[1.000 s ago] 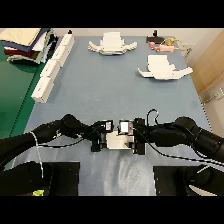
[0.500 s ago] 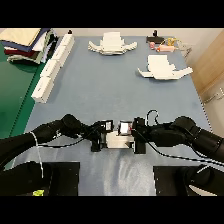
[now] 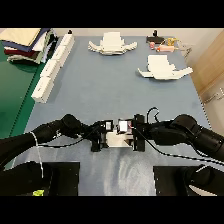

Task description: Fold the box.

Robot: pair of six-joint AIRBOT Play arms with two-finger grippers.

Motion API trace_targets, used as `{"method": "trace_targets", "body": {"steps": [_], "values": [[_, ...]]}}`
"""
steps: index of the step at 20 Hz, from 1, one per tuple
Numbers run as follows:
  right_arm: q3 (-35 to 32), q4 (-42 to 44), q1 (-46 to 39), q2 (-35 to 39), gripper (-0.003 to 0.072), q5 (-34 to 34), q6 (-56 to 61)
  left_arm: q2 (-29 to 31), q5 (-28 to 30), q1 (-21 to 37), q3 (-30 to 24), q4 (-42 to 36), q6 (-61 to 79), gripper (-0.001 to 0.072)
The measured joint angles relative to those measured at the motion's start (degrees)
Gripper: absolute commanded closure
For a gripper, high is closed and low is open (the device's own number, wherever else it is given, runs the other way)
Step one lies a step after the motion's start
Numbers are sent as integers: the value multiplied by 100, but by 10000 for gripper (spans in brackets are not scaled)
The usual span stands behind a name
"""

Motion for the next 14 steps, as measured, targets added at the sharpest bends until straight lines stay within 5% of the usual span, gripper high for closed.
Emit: {"method": "trace_targets", "body": {"steps": [10, 14], "values": [[20, -37, -2, 2, 162, 129, 48, 0, 4, 0, 0, 4, 15, 184], [20, 74, 48, 0, 41, 20, 66, 0, 0, 0, 0, 15, 37, 184]]}}
